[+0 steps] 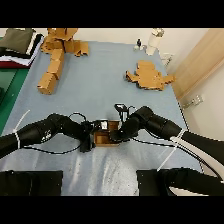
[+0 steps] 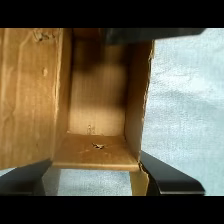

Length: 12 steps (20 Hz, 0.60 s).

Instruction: Fold the box.

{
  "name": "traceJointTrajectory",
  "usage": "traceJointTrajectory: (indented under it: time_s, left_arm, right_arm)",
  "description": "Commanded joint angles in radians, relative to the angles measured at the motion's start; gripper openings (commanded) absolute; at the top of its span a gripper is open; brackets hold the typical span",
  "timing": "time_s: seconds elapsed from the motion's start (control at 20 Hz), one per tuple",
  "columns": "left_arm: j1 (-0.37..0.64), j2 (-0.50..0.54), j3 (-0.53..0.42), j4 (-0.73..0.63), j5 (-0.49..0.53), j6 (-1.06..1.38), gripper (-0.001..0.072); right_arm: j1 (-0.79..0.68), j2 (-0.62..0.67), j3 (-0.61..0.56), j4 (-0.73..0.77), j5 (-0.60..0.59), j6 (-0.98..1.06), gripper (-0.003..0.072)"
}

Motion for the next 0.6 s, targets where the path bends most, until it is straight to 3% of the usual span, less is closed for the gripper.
traceJointTrajectory:
  time_s: [0.0,0.3,0.35,0.4,0.45,0.55]
  left_arm:
    - [0.001,0.000,-0.001,0.000,-0.019,0.000,0.0423]
    - [0.001,-0.001,-0.001,0.000,-0.022,0.001,0.0423]
    - [0.001,-0.001,-0.001,0.000,-0.022,0.000,0.0423]
    - [0.001,-0.001,-0.001,0.000,-0.022,0.001,0.0423]
    - [0.001,-0.001,-0.001,0.000,-0.022,0.000,0.0423]
    - [0.001,-0.001,-0.001,0.000,-0.021,0.000,0.0423]
  right_arm:
    - [0.003,-0.002,0.005,-0.005,0.004,0.000,0.0082]
    - [0.004,-0.002,0.008,-0.002,0.005,0.000,0.0005]
    - [0.004,-0.002,0.008,0.005,0.005,0.000,0.0114]
    - [0.004,-0.002,0.008,0.010,0.004,0.000,0.0294]
    - [0.004,-0.002,0.008,0.010,0.004,0.000,0.0370]
    - [0.003,-0.002,0.008,0.010,-0.005,0.000,0.0371]
